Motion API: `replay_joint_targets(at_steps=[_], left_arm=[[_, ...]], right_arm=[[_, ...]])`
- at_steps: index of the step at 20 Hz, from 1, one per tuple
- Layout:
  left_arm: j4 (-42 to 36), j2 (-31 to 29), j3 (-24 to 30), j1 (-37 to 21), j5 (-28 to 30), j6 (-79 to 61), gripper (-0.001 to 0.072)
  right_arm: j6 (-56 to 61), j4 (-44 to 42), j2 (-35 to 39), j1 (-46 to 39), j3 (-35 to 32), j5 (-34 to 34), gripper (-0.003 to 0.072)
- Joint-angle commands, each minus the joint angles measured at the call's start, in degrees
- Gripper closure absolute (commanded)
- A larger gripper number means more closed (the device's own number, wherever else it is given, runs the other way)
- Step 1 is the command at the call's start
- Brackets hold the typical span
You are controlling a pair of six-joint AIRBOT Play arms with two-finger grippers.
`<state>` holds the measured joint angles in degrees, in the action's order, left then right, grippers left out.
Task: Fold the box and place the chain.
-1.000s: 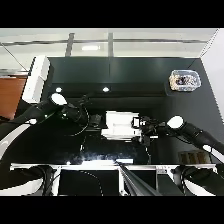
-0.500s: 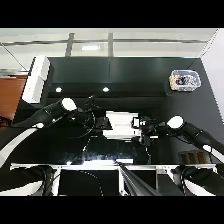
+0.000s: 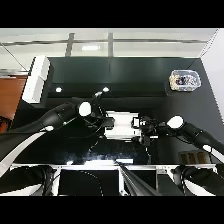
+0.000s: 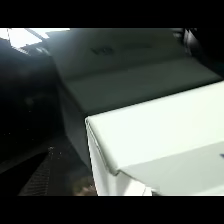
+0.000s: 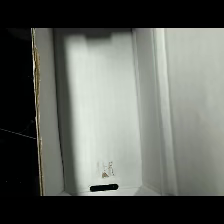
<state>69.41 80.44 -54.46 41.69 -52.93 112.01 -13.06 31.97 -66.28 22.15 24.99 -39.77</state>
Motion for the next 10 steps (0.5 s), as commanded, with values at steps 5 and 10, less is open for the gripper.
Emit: replay_joint_targets(at_steps=[5,10], left_arm=[[15.9,2.8,-5.9,8.0,-6.7,16.4,0.0029],[15.1,8.4,-11.0,8.8,-13.8,19.0,0.0182]], right_arm=[[0.0,0.0,0.0,0.1,0.0,0.0,0.0488],[0.0,0.0,0.0,0.1,0.0,0.0,0.0488]])
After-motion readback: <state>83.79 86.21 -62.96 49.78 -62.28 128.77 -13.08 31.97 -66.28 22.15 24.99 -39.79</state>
